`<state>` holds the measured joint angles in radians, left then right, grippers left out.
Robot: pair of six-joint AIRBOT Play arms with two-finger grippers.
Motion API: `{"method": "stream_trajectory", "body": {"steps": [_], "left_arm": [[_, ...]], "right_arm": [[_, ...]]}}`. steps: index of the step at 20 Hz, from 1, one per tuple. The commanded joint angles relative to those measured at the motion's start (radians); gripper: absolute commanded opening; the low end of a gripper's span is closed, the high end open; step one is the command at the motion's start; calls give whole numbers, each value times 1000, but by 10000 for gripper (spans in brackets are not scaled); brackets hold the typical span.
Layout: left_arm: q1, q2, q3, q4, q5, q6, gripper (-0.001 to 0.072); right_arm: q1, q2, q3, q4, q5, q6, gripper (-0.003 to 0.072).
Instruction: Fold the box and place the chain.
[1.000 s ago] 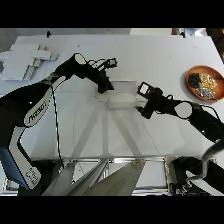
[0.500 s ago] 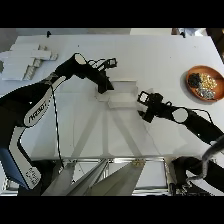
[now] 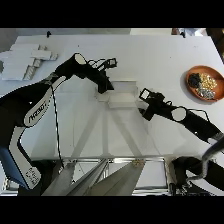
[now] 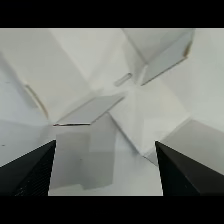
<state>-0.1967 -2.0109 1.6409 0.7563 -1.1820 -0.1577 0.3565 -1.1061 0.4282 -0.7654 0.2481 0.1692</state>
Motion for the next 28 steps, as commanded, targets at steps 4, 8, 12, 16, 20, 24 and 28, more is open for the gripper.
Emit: {"method": "stream_trajectory", "body": {"steps": [4, 8, 12, 16, 20, 24, 28], "left_arm": [[0, 0, 0, 0, 0, 0, 14], [0, -1, 0, 0, 0, 0, 14], [0, -1, 0, 0, 0, 0, 14], [0, -1, 0, 0, 0, 0, 14], [0, 0, 0, 0, 0, 0, 14], [0, -1, 0, 0, 0, 0, 14], [0, -1, 0, 0, 0, 0, 14]], "right_arm": [[32, -2, 0, 271, -11, -181, 690], [18, -2, 0, 336, -103, -200, 690], [-22, -2, 8, 373, -87, -202, 690], [-22, -2, 16, 374, -9, -230, 690], [-23, -16, 82, 370, 46, -272, 690], [-22, -111, 113, 370, 49, -280, 690], [-23, -137, 116, 384, 61, -280, 690]]}}
